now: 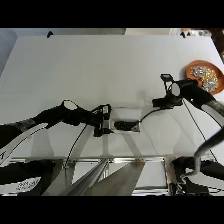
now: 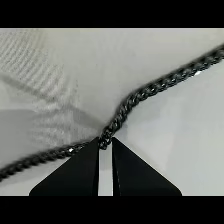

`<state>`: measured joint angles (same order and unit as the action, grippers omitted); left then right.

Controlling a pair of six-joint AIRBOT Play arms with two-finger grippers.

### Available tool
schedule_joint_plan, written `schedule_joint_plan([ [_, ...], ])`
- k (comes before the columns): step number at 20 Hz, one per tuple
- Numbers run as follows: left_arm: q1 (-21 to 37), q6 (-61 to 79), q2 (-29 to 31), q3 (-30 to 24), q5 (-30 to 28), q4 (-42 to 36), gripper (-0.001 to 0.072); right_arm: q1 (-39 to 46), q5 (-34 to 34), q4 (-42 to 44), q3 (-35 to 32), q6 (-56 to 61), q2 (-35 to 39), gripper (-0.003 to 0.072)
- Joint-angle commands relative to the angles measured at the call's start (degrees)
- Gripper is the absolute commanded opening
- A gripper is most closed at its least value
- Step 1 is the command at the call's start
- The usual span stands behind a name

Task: Fold the box and place the chain.

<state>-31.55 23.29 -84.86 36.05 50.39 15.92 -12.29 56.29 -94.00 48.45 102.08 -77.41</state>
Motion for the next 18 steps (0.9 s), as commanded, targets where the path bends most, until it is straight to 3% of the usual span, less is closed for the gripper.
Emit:
schedule_joint_plan([
  [1,0.0,0.0,0.0,0.0,0.0,0.0,0.0069,0.0,3.3,-0.9,0.0,-2.7,5.4,0.0015],
  [10,0.0,0.0,0.0,0.0,0.0,0.0,0.0069,-6.8,10.7,7.2,0.0,-6.8,33.6,0.0015],
  [14,0.0,0.0,0.0,0.0,0.0,0.0,0.0069,-12.9,11.2,13.6,0.0,-6.6,39.7,0.0016],
  [18,0.0,0.0,0.0,0.0,0.0,0.0,0.0069,-19.4,11.0,18.2,0.1,-6.6,41.3,0.0016],
])
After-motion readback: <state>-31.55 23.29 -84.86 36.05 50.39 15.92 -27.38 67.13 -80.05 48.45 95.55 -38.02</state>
